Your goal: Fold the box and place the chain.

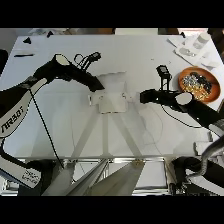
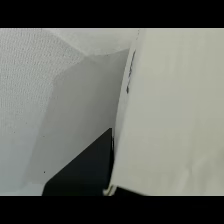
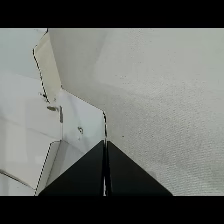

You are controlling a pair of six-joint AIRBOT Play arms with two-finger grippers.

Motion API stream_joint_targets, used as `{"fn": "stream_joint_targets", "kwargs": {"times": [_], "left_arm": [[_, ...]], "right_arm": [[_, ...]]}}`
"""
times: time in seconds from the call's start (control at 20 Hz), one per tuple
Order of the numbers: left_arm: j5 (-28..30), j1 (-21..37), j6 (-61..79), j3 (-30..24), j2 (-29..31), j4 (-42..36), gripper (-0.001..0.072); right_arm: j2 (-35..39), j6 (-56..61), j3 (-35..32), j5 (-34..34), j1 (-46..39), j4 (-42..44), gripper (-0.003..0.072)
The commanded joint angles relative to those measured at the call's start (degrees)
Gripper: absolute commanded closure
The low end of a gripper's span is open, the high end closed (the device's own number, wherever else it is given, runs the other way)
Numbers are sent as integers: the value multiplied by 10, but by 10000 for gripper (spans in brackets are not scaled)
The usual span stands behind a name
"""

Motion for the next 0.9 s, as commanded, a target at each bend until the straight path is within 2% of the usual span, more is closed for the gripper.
{"fn": "stream_joint_targets", "kwargs": {"times": [0.0, 0.1, 0.15, 0.25, 0.3, 0.45, 0.55, 0.75, 0.85], "left_arm": [[0, 0, 0, 0, 0, 0, 697], [0, 0, 0, 0, 0, 0, 698], [0, 0, -1, 0, 0, 0, 698], [0, 0, -2, 0, 0, 0, 703], [0, 0, -3, 0, 0, 0, 704], [-10, 0, -6, 0, 9, 7, 705], [-28, 2, -1, 0, 36, 29, 706], [-109, 13, -3, -2, 132, 67, 709], [-111, 16, -2, -28, 193, 54, 711]], "right_arm": [[0, 0, 0, 0, 1, 1, 677], [0, 0, 0, 6, 0, 1, 671], [0, 0, 0, 6, 0, 1, 617], [1, 1, 0, 7, 0, 2, 312], [3, 3, 0, 11, 0, 3, 271], [35, 2, 0, 26, 0, 2, 273], [71, 3, 0, 31, -13, 1, 273], [158, 3, 0, 35, -72, 0, 273], [194, 3, 0, 49, -113, -6, 273]]}}
